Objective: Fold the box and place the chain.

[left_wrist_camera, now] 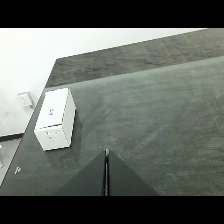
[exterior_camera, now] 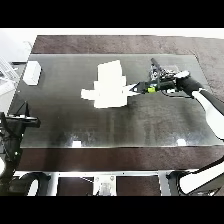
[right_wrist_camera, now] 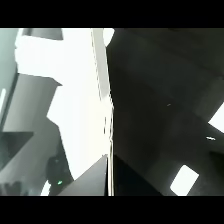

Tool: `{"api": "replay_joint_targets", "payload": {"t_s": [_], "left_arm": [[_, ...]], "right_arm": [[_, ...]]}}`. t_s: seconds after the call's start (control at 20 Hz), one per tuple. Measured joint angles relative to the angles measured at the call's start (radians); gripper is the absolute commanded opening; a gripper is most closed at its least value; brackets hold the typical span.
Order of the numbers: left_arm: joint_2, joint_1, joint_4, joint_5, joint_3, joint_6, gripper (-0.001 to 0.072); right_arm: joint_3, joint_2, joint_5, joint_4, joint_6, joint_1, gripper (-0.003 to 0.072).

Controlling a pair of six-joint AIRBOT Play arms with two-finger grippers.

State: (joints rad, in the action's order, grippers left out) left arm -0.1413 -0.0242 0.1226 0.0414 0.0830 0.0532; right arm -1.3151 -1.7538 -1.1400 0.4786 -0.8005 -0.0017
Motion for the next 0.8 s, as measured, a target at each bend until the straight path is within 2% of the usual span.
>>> {"api": "replay_joint_targets", "payload": {"t_s": [0.2,0.55,0.6,0.65,0.7,0.75,0.8], "left_arm": [[0.000,0.000,0.000,0.000,0.000,0.000,0.0021],[0.000,0.000,0.000,-0.022,0.000,0.000,0.0034],[0.000,0.000,0.001,-0.034,0.000,0.000,0.0363],[0.000,0.000,0.001,-0.049,0.000,0.000,0.0614],[0.000,0.000,0.000,-0.068,0.000,-0.001,0.0523],[0.000,0.000,0.000,-0.088,0.000,-0.003,0.0491],[0.000,0.000,0.001,-0.112,0.001,-0.002,0.0489]], "right_arm": [[0.000,-0.041,0.084,0.010,-0.011,0.039,-0.0003],[-0.004,-0.060,0.146,0.027,-0.019,0.060,-0.0002],[-0.004,-0.060,0.151,0.028,-0.019,0.061,-0.0003],[-0.004,-0.061,0.154,0.029,-0.019,0.061,-0.0002],[-0.004,-0.061,0.154,0.029,-0.019,0.061,-0.0002],[-0.005,-0.061,0.156,0.031,-0.019,0.061,-0.0002],[-0.008,-0.061,0.159,0.034,-0.019,0.062,-0.0002]]}}
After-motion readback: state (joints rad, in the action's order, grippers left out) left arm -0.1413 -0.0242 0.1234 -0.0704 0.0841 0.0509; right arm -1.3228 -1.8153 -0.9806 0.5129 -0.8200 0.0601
